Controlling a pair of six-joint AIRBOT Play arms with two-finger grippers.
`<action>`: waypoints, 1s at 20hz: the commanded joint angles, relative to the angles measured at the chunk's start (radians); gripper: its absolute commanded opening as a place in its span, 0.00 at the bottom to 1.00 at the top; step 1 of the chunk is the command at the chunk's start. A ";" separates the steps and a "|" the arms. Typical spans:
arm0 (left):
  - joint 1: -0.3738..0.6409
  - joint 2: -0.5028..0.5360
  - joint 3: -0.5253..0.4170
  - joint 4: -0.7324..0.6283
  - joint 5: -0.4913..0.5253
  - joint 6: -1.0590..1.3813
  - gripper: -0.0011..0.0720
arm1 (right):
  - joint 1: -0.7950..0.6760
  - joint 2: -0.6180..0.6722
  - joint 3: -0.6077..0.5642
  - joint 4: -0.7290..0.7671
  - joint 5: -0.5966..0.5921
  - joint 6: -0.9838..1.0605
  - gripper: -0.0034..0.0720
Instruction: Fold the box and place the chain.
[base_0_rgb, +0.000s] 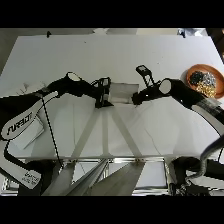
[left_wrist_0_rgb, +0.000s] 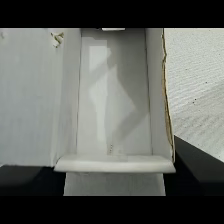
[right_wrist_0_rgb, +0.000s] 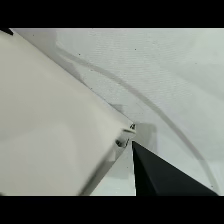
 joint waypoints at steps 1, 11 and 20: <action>0.001 0.000 0.000 0.001 0.000 0.000 0.31 | 0.069 0.001 0.058 -0.260 0.028 0.276 0.48; 0.001 0.000 0.000 0.000 0.000 0.000 0.31 | 0.074 -0.060 0.094 -0.257 0.121 0.552 0.42; 0.001 0.000 0.000 0.001 0.000 0.000 0.31 | 0.101 -0.089 0.154 -0.252 0.111 0.642 0.39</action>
